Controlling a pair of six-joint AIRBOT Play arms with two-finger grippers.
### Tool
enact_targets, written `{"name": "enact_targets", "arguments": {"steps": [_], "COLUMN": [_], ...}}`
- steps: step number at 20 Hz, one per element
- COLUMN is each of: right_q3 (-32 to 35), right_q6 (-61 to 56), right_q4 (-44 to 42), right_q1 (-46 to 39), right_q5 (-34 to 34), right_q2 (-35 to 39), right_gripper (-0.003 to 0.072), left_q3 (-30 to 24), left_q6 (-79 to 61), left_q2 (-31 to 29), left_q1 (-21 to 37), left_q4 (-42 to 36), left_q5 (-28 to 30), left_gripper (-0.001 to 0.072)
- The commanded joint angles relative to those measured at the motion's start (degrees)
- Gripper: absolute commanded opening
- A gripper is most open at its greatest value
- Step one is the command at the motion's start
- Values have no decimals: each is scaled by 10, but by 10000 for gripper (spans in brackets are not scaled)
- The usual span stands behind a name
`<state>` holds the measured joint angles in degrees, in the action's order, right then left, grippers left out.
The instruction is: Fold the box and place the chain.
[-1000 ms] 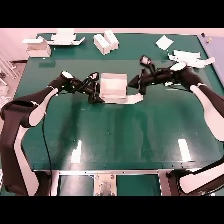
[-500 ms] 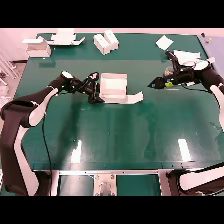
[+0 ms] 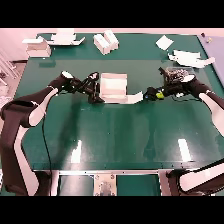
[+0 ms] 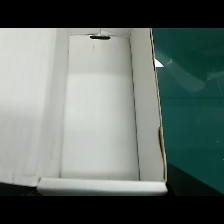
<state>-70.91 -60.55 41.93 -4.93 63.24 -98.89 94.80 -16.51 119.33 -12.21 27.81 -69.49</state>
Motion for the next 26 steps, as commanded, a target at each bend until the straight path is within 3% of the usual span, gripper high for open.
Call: {"name": "enact_targets", "arguments": {"steps": [1,12,24,26], "right_q3": [6,-12,-93,-108], "right_q6": [-3,-1,-114,-122], "right_q4": [-38,-98,22,29], "right_q1": [25,61,108,110], "right_q5": [-18,-21,-1,5], "right_q2": [-19,-23,-8,-8], "right_gripper": [6,5,9,88], "left_q3": [0,0,0,0], "left_q6": [0,0,0,0], "left_q2": [0,0,0,0], "left_q1": [1,1,0,1], "left_q4": [0,0,0,0], "left_q5": [0,0,0,0], "left_gripper": [541,541,541,541]}}
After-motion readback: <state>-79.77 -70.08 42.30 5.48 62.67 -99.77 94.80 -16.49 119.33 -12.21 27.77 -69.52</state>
